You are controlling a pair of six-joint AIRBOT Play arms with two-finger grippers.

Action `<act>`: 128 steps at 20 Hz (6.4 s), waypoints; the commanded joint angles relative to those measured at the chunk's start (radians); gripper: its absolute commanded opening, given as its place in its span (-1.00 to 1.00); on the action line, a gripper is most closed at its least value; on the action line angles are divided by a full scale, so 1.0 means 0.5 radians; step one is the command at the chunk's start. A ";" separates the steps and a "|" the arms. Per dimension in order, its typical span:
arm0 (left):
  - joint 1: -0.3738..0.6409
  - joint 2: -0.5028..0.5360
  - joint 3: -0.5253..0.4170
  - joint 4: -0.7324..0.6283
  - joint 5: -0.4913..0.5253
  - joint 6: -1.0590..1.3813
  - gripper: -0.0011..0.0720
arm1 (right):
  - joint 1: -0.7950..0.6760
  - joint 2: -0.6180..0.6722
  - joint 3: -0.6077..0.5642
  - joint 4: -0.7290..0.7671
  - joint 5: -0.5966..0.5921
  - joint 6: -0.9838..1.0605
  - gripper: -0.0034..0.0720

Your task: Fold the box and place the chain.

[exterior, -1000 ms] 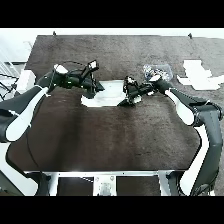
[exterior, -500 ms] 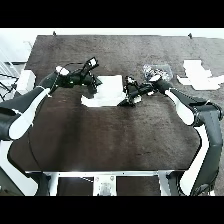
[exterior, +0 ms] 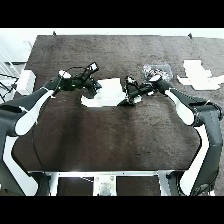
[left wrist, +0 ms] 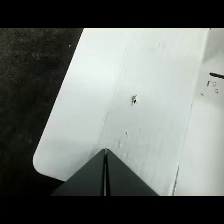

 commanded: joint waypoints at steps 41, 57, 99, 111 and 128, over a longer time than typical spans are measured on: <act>-0.016 -0.085 0.362 1.015 -0.909 -0.361 0.67 | 0.002 0.001 -0.001 0.000 0.001 -0.001 0.64; -0.022 -0.085 0.362 0.942 -0.925 -0.361 0.66 | 0.002 0.001 -0.001 0.000 0.001 -0.001 0.64; -0.117 -0.091 0.319 0.742 -0.826 -0.317 0.99 | 0.002 0.001 -0.001 0.000 0.001 -0.001 0.64; 0.067 -0.081 0.320 0.711 -1.221 -0.293 -0.93 | 0.002 0.001 -0.001 0.000 0.001 -0.001 0.64; 0.195 0.979 -0.530 0.555 -0.300 -1.823 -0.94 | 0.002 0.001 -0.001 0.000 0.001 -0.001 0.64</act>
